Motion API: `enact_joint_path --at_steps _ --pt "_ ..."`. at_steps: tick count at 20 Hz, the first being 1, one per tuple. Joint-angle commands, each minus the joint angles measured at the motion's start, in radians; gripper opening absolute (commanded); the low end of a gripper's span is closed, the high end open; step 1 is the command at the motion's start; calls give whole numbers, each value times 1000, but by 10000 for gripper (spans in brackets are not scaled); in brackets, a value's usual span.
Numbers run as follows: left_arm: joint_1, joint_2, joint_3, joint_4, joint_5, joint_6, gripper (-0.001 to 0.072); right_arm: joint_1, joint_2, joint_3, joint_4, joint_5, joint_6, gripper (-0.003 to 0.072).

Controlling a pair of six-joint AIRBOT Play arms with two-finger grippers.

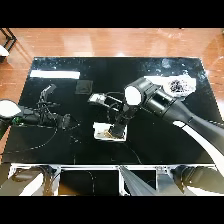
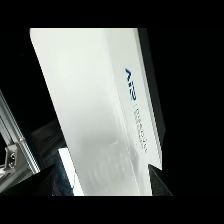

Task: Fold the box and place the chain.

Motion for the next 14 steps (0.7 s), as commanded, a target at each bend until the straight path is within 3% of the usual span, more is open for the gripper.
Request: enact_joint_path --at_steps 1,8,14 --pt "0 0 0 0 0 0 638 -13 4 71 0 26 50 698" --pt "0 0 0 0 0 0 638 -100 -5 66 18 24 82 697" --pt "0 0 0 0 0 0 638 -89 -13 -105 111 -43 60 697"
